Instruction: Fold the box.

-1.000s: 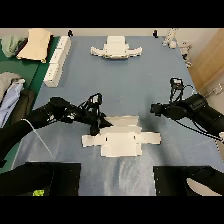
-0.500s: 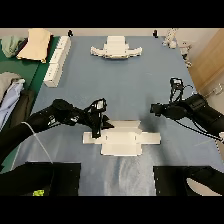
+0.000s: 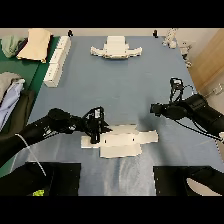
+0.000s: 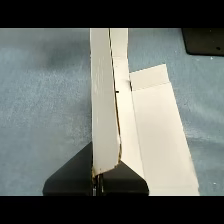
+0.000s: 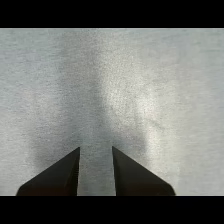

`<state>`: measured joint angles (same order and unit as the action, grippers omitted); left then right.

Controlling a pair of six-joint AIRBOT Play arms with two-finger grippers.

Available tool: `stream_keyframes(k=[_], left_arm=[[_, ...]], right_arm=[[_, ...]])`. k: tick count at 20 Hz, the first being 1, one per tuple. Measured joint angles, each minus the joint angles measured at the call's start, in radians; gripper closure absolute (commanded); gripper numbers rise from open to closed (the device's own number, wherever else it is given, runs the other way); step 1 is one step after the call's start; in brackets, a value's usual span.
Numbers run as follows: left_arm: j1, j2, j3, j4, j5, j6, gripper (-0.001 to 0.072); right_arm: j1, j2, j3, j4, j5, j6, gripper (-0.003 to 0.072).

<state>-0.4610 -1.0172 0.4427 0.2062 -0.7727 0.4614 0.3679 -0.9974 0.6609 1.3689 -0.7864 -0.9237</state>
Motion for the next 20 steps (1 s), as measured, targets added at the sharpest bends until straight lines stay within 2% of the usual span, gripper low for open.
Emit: stream_keyframes(k=[20], left_arm=[[0.013,-0.034,0.021,0.005,-0.108,-0.005,0.0694]], right_arm=[[0.000,0.000,0.000,0.019,-0.001,0.000,0.0379]])
